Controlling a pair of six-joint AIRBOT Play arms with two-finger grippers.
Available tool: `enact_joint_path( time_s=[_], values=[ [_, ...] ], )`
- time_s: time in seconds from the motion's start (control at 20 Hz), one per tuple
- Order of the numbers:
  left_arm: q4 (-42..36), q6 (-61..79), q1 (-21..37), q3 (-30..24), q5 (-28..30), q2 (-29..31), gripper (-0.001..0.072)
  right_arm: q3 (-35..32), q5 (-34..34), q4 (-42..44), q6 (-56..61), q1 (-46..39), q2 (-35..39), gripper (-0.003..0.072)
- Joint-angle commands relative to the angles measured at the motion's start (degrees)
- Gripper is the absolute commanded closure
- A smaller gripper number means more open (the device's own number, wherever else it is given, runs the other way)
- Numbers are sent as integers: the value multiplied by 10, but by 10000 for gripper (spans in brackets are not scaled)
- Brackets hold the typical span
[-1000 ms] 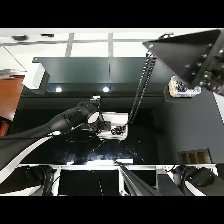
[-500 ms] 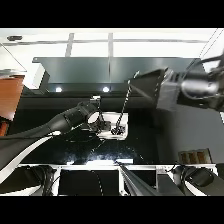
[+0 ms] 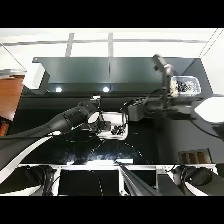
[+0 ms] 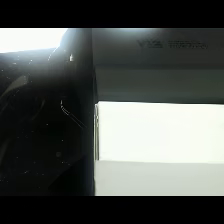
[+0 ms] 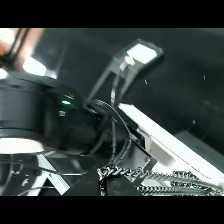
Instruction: Fold the box and place the chain.
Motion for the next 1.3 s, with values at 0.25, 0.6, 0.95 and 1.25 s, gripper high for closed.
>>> enact_joint_path(
  time_s=[0.25, 0.6, 0.95, 1.25],
  values=[
    [0, 0, 0, 0, 1, 0, 679, -19, -14, -8, 3, 12, -44, 460],
    [0, -9, 1, 0, 2, 0, 679, -5, 49, -84, 3, -149, 19, 85],
    [0, -7, 4, 11, -1, 2, 276, -11, 147, -269, 4, -258, 43, 85],
    [21, 165, 27, 79, -118, 57, 5, -11, 103, -273, 3, -258, 43, 85]
  ],
)
